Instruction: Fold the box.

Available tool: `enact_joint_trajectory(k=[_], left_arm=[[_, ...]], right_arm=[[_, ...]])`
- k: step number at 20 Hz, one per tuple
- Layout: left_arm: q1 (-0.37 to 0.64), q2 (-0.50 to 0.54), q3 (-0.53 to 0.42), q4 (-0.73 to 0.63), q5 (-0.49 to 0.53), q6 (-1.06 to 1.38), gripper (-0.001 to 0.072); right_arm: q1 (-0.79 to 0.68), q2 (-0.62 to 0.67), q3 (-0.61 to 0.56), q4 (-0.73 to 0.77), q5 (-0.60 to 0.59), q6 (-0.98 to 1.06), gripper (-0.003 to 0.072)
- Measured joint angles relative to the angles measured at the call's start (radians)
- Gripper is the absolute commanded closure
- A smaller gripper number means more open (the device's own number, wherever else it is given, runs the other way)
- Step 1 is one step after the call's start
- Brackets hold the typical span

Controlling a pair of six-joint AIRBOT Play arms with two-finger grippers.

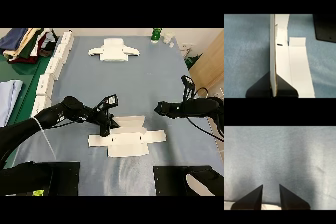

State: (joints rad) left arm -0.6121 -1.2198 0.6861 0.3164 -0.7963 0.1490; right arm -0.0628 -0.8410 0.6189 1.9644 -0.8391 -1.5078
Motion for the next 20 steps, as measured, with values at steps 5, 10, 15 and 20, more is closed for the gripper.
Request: enact_joint_trajectory(k=[5, 10, 15, 20], left_arm=[[0.000, 0.000, -0.033, -0.015, 0.002, 0.039, 0.0697], [0.000, -0.001, -0.041, -0.010, -0.003, 0.040, 0.0697], [0.000, 0.000, -0.043, 0.006, -0.037, 0.024, 0.0696], [0.000, 0.000, -0.043, 0.018, -0.051, -0.001, 0.0696]], right_arm=[[0.000, 0.000, 0.000, 0.000, -0.003, 0.000, 0.0363], [0.000, 0.000, 0.000, 0.002, -0.004, 0.000, 0.0363], [0.000, 0.000, 0.000, 0.005, -0.006, 0.000, 0.0411], [0.000, 0.000, 0.000, 0.006, -0.032, 0.000, 0.0682]])
